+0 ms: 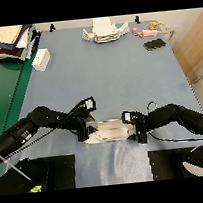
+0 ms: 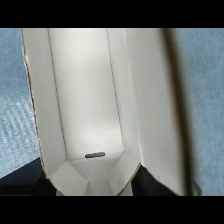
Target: Fold the box.
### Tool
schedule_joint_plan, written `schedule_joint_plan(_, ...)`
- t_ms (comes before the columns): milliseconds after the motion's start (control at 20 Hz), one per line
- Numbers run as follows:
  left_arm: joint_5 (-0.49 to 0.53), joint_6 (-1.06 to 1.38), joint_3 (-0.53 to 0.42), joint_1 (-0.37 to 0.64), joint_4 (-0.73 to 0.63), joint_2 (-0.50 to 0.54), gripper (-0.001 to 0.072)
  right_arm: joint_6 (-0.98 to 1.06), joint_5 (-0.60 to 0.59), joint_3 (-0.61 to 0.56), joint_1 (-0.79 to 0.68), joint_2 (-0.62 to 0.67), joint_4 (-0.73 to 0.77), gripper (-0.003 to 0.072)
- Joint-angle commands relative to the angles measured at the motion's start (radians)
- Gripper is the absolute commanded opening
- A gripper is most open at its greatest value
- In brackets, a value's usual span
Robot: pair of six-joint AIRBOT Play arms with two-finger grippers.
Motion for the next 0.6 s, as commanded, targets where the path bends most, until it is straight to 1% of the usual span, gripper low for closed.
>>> schedule_joint_plan(0, -0.036, -0.347, 0.001, 0.001, 0.229, 0.137, 0.0431, 0.0, 0.0, 0.0, 0.0, 0.0, 0.0, 0.0599)
schedule_joint_plan(50, -0.059, -0.472, 0.001, 0.001, 0.275, 0.174, 0.0345, 0.0, 0.0, 0.0, 0.0, 0.0, 0.0, 0.0599)
schedule_joint_plan(100, -0.091, -0.594, 0.001, 0.001, 0.301, 0.205, 0.0028, 0.0, 0.0, 0.0, 0.0, 0.0, 0.0, 0.0599)
schedule_joint_plan(150, -0.129, -0.666, 0.001, -0.001, 0.292, 0.219, 0.0013, 0.0, 0.0, 0.0, 0.0, 0.0, 0.0, 0.0599)
schedule_joint_plan(200, -0.158, -0.734, 0.001, -0.008, 0.246, 0.217, 0.0012, 0.0, 0.0, 0.0, 0.0, 0.0, 0.0, 0.0599)
schedule_joint_plan(300, -0.146, -0.79, 0.001, -0.029, 0.085, 0.18, 0.0012, 0.0, 0.0, 0.0, 0.0, 0.0, 0.0, 0.0599)
schedule_joint_plan(400, -0.121, -0.79, 0.016, -0.038, -0.063, 0.104, 0.0013, 0.0, 0.0, 0.0, 0.0, 0.0, 0.0, 0.0599)
schedule_joint_plan(450, -0.116, -0.789, 0.039, -0.035, -0.102, 0.059, 0.0013, 0.0, 0.0, 0.0, 0.0, 0.0, 0.0, 0.0599)
schedule_joint_plan(550, -0.114, -0.785, 0.111, -0.02, -0.138, -0.04, 0.0013, 0.0, 0.0, 0.0, 0.0, 0.0, 0.0, 0.0599)
